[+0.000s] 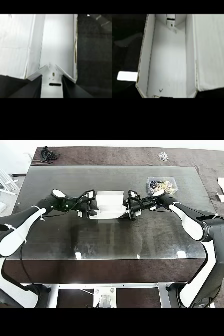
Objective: Fold the box and place the chain.
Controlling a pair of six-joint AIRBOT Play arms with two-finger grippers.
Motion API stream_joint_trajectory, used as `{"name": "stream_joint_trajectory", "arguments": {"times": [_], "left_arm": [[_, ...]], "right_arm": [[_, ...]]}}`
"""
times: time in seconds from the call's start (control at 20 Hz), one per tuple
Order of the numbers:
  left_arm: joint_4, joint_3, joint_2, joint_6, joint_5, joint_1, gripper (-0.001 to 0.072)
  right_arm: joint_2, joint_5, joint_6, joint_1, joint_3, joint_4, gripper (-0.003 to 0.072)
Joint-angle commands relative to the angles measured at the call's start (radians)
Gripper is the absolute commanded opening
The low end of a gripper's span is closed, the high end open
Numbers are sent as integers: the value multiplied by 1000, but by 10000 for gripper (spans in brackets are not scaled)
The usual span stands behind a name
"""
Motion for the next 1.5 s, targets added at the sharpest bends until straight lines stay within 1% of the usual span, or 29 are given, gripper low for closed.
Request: {"name": "stream_joint_trajectory", "arguments": {"times": [0.0, 0.15, 0.2, 0.45, 0.7, 0.9, 1.15, 1.25, 1.45], "left_arm": [[-52, 1, 0, 22, 3, -3, 315], [-62, 1, 0, 37, -16, -3, 320], [-62, 1, 0, 41, -23, -3, 401], [-60, 1, -3, 41, -31, -3, 401], [-63, 3, -52, 48, -25, -3, 400], [-126, 4, -56, 100, -23, -3, 399], [-132, 4, -61, 101, -29, -3, 402], [-138, 4, -61, 100, -29, -3, 583], [-139, 4, -61, 100, -28, -3, 584]], "right_arm": [[0, 0, 0, 1, 0, 0, 579], [0, 1, 0, 1, 0, 0, 580], [0, 1, 0, 1, 0, 1, 579], [0, 1, 0, 1, 0, 0, 579], [0, 0, 0, 1, 0, 0, 579], [0, 1, 0, 1, 0, 0, 579], [0, 0, 0, 1, 0, 0, 579], [0, 1, 0, 1, 0, 0, 579], [0, 1, 0, 1, 0, 0, 579]]}}
